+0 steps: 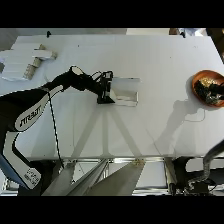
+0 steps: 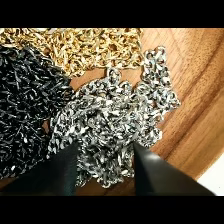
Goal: Fold the box and place the chain.
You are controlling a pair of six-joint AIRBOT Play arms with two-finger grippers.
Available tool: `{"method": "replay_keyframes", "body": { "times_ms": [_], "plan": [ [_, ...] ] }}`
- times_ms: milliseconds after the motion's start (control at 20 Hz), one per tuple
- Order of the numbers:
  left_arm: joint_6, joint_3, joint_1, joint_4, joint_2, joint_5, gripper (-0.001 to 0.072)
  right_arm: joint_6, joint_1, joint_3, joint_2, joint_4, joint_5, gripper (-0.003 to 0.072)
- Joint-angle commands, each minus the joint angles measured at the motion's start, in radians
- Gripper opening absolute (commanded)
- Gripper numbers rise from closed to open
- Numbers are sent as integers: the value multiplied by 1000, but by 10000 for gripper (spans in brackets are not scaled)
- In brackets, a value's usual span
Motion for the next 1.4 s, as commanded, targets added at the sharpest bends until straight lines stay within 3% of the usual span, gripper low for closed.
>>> {"method": "replay_keyframes", "body": {
  "times_ms": [0,150,250,700,900,1150,1350],
  "plan": [
    [0,0,1,0,0,0,354,0,-1,0,-16,0,-7,243],
    [0,0,1,0,0,0,354,0,-1,0,-21,-1,-24,208],
    [0,0,1,0,1,0,354,-1,-1,0,-19,-6,-19,21],
    [0,0,1,0,1,0,354,-66,0,0,171,30,64,14],
    [0,0,1,0,0,0,354,-156,6,0,296,198,146,14],
    [0,0,1,0,1,0,354,-207,137,-1,446,235,254,13],
    [0,0,1,0,1,0,354,-201,304,-8,478,236,352,13]
  ]
}}
